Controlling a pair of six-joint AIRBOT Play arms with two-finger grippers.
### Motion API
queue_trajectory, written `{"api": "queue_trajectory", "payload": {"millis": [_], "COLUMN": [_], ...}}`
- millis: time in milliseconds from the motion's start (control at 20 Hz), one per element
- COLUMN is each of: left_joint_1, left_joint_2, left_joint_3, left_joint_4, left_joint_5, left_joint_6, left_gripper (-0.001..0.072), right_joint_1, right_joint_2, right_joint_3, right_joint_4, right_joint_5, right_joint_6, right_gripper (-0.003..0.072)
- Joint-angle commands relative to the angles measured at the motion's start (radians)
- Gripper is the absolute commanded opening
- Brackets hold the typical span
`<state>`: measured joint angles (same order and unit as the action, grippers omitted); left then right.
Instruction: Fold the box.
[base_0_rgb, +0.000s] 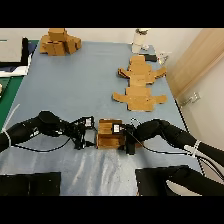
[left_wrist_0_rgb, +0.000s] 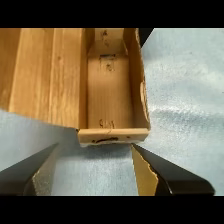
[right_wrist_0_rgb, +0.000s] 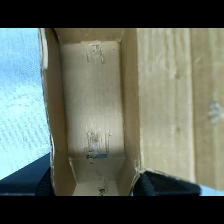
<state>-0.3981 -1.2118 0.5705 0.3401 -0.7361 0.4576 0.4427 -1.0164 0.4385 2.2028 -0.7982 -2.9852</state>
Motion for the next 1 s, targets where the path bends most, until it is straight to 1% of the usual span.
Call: {"api": "queue_trajectory", "payload": {"millis": [0, 150, 300, 450, 550, 700, 800, 950], "left_joint_1": [-0.040, -0.051, -0.047, -0.024, -0.009, -0.015, -0.038, -0.087], "left_joint_2": [-0.014, -0.014, -0.014, -0.014, -0.005, 0.015, 0.012, 0.013], "left_joint_3": [0.000, 0.000, 0.000, 0.000, 0.000, 0.000, 0.000, 0.000], "left_joint_4": [-0.045, -0.034, 0.074, 0.171, 0.180, 0.168, 0.168, 0.168], "left_joint_5": [-0.005, 0.010, 0.058, 0.059, 0.039, -0.016, 0.002, 0.044], "left_joint_6": [0.005, -0.009, -0.113, -0.172, -0.172, -0.214, -0.268, -0.276], "left_gripper": [0.0696, 0.0695, 0.0695, 0.0695, 0.0696, 0.0696, 0.0696, 0.0696], "right_joint_1": [0.000, 0.000, 0.000, 0.000, 0.000, 0.000, 0.000, 0.000], "right_joint_2": [0.000, 0.000, 0.000, 0.000, 0.000, 0.000, 0.000, 0.000], "right_joint_3": [0.001, 0.001, 0.001, 0.001, 0.001, 0.001, 0.000, 0.001], "right_joint_4": [0.000, 0.000, 0.000, 0.000, 0.000, 0.000, 0.000, 0.000], "right_joint_5": [0.000, 0.000, 0.000, 0.000, 0.000, 0.000, 0.000, 0.000], "right_joint_6": [0.000, 0.000, 0.000, 0.000, 0.000, 0.000, 0.000, 0.000], "right_gripper": [0.0536, 0.0535, 0.0535, 0.0535, 0.0536, 0.0536, 0.0536, 0.0536]}}
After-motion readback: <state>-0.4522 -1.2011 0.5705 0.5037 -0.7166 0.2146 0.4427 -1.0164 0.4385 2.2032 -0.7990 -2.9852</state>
